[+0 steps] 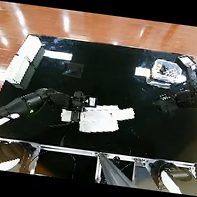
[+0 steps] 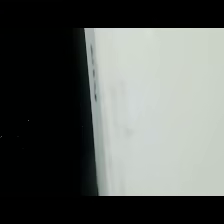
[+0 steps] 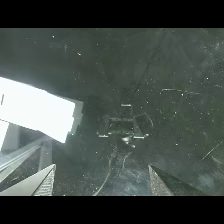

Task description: Fold the box and place the chain.

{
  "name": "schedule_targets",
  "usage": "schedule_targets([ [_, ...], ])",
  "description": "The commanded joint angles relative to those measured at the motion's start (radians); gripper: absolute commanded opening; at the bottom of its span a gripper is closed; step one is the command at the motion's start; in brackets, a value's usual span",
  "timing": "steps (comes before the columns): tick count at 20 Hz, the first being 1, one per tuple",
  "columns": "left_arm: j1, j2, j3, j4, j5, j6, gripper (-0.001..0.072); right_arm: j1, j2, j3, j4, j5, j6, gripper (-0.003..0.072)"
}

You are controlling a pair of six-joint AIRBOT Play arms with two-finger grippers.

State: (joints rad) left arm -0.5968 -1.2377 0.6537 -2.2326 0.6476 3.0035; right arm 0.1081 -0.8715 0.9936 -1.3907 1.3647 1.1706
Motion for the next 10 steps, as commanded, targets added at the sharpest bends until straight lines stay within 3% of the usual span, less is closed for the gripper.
schedule_targets([
  [1, -0.003, 0.001, 0.001, -0.001, -0.001, 0.0, 0.0019, 0.0, -0.001, 0.0, -0.006, 0.001, -0.001, 0.0695],
  [6, -0.067, 0.008, 0.004, 0.111, 0.001, 0.0, 0.0019, -0.002, -0.001, -0.039, -0.079, 0.027, -0.074, 0.0695],
  [10, -0.071, 0.008, 0.005, 0.102, 0.009, 0.0, 0.0019, -0.002, -0.001, -0.224, 0.073, 0.002, -0.169, 0.0695],
])
